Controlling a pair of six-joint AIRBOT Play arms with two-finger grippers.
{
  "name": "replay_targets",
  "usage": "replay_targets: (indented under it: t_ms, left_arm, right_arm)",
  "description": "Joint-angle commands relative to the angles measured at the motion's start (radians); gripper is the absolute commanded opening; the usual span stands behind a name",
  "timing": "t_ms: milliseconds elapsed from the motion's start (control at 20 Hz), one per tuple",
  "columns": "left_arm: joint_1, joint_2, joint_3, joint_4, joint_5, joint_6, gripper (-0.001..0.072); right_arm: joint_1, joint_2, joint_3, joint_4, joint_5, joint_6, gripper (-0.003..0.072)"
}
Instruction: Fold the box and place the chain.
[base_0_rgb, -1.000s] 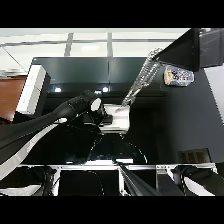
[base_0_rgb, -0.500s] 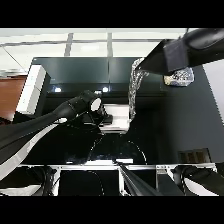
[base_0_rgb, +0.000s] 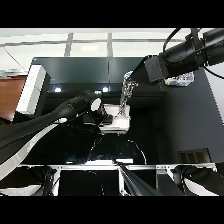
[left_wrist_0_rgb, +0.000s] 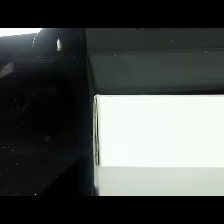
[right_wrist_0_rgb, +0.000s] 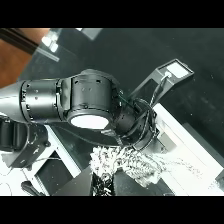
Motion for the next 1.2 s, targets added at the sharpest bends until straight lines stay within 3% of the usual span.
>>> replay_targets:
  t_ms: [0,350,650,950,1150]
  left_arm:
    - [0.0,0.0,0.0,0.0,0.0,0.0,0.0029]
    - [0.0,0.0,0.0,0.0,0.001,0.0,0.0029]
    - [0.0,0.0,0.0,0.0,0.0,0.0,0.0029]
    - [0.0,0.0,0.0,0.0,0.0,0.0,0.0029]
    - [0.0,0.0,0.0,0.0,0.0,0.0,0.0029]
  right_arm:
    - [-0.006,0.003,-0.003,0.021,-0.008,-0.003,0.0018]
    - [-0.051,0.017,0.029,0.172,-0.043,-0.019,0.0018]
    - [-0.026,0.017,0.0,0.135,-0.027,-0.018,0.0018]
    - [0.065,0.017,-0.237,-0.028,-0.102,0.002,0.0018]
    - [0.102,0.017,-0.444,-0.058,-0.252,0.003,0.0018]
